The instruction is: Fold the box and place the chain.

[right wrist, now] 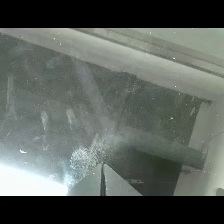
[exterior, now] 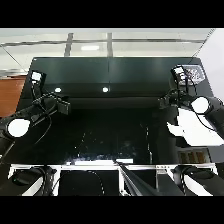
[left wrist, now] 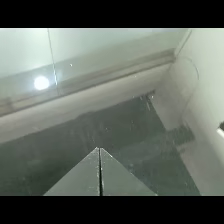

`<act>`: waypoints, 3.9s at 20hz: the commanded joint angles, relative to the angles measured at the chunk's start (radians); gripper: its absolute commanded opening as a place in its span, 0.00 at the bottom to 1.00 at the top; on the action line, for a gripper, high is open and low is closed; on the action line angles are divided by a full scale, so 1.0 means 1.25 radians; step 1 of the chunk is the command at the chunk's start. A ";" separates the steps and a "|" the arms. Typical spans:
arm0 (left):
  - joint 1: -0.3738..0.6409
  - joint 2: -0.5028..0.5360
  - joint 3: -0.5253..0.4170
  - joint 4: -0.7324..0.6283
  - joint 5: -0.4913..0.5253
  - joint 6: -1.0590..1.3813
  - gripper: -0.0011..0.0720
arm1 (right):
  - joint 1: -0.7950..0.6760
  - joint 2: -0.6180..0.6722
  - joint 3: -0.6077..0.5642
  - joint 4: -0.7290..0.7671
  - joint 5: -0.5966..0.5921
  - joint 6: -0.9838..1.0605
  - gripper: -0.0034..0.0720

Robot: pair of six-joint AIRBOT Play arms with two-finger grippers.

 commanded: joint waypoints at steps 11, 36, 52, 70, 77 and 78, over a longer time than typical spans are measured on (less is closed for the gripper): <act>-0.013 -0.144 0.063 0.016 -0.079 -0.008 0.99 | -0.101 -0.003 0.060 0.045 0.026 0.149 1.00; 0.061 -0.137 0.133 0.049 -0.412 -0.217 0.99 | -1.093 -0.551 0.490 0.288 0.737 -0.300 1.00; 0.061 -0.137 0.133 0.046 -0.414 -0.215 0.99 | -0.866 -0.473 0.443 0.266 0.847 -0.302 0.06; -0.088 -0.221 0.138 0.029 -0.203 -0.210 0.98 | -0.147 0.237 -0.378 0.887 0.083 -0.382 0.06; -0.057 -0.366 0.189 -0.247 -0.264 -0.070 0.98 | 0.056 0.237 -0.379 0.882 -0.131 -0.376 0.06; -0.032 -0.403 0.202 -0.354 -0.308 0.017 0.98 | 0.055 0.237 -0.379 0.882 -0.132 -0.376 0.06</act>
